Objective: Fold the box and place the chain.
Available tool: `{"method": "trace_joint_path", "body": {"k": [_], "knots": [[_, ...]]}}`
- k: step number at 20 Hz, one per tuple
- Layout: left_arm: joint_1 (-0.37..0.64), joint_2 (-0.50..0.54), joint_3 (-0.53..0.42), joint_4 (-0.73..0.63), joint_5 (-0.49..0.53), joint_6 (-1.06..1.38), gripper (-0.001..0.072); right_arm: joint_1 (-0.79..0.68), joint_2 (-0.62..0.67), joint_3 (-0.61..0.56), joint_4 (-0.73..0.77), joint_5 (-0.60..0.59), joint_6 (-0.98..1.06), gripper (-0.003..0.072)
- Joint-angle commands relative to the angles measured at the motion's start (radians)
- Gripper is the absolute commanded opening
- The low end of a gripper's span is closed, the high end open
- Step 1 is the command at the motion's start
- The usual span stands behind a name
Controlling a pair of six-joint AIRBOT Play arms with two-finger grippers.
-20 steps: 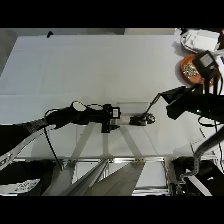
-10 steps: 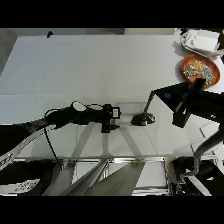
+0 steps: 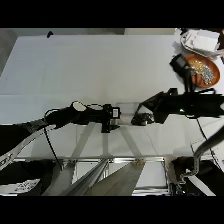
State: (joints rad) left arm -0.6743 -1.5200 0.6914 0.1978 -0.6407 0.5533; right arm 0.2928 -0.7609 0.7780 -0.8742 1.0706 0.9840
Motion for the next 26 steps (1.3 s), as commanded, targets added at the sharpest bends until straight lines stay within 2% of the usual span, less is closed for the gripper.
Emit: {"method": "trace_joint_path", "body": {"k": [1, 7, 8, 9, 10, 15, 16, 17, 18, 22, 26], "knots": [[0.0, 0.001, 0.0, 0.0, 0.0, 0.0, 0.0088, 0.0, -0.098, -0.069, 0.008, 0.01, -0.025, 0.0012], [0.0, 0.001, 0.0, 0.0, 0.0, 0.0, 0.0088, 0.0, -0.124, -0.164, 0.006, -0.048, -0.047, 0.0014], [0.0, 0.001, 0.0, 0.0, 0.0, 0.0, 0.0088, 0.0, -0.124, -0.178, 0.006, -0.055, -0.047, 0.0029], [0.0, 0.001, 0.0, 0.0, 0.0, 0.0, 0.0088, 0.0, -0.124, -0.19, 0.006, -0.061, -0.047, 0.0085], [0.0, 0.001, 0.0, 0.0, 0.0, 0.0, 0.0088, 0.0, -0.124, -0.2, 0.005, -0.066, -0.047, 0.0109], [0.0, 0.001, 0.0, 0.0, 0.0, 0.0, 0.0088, 0.0, -0.121, -0.213, -0.006, -0.069, -0.037, 0.012], [0.0, 0.001, 0.0, 0.0, 0.0, 0.0, 0.0088, 0.0, -0.114, -0.209, -0.011, -0.066, 0.004, 0.0143], [0.0, 0.001, 0.0, 0.0, 0.0, 0.0, 0.0088, 0.0, -0.109, -0.196, -0.03, -0.06, 0.063, 0.0193], [0.0, 0.001, 0.0, 0.0, 0.0, 0.0, 0.0088, 0.0, -0.108, -0.173, -0.064, -0.042, 0.112, 0.02], [0.0, 0.001, 0.0, 0.0, 0.0, 0.0, 0.0088, 0.0, -0.108, -0.069, -0.305, 0.015, 0.245, 0.02], [0.0, 0.001, 0.0, 0.0, 0.0, 0.0, 0.0088, 0.0, -0.117, -0.06, -0.456, 0.022, 0.275, 0.02]]}}
